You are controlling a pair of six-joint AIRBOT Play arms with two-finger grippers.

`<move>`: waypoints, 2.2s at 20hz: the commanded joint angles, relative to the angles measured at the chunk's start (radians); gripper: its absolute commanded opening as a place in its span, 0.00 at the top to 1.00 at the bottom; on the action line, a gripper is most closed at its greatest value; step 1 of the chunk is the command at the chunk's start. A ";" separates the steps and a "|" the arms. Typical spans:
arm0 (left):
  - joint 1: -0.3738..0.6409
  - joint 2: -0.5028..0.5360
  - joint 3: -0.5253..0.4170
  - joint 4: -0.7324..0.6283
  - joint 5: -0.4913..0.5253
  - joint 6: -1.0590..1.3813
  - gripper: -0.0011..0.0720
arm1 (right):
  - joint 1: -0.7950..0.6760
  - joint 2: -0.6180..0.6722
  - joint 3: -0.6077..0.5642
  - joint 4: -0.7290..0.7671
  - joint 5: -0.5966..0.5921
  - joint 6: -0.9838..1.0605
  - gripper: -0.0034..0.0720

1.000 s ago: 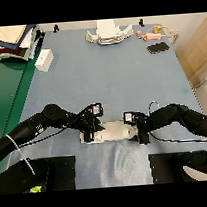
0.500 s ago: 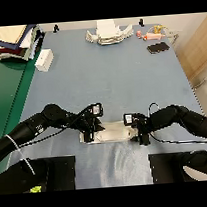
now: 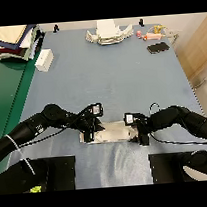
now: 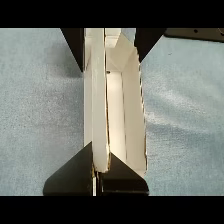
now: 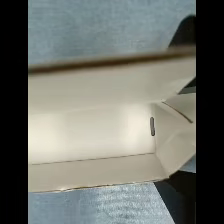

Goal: Fold the box.

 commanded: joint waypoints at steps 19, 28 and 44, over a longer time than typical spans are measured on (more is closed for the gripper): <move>0.000 0.000 0.000 0.000 0.000 0.000 0.97 | 0.001 -0.006 -0.023 0.047 0.032 -0.015 0.08; 0.000 0.000 0.000 0.000 0.000 0.000 0.97 | 0.007 -0.019 -0.023 0.046 0.032 -0.015 0.17; 0.000 0.000 0.000 0.000 0.000 0.000 0.97 | 0.007 -0.019 -0.023 0.037 0.032 -0.015 0.16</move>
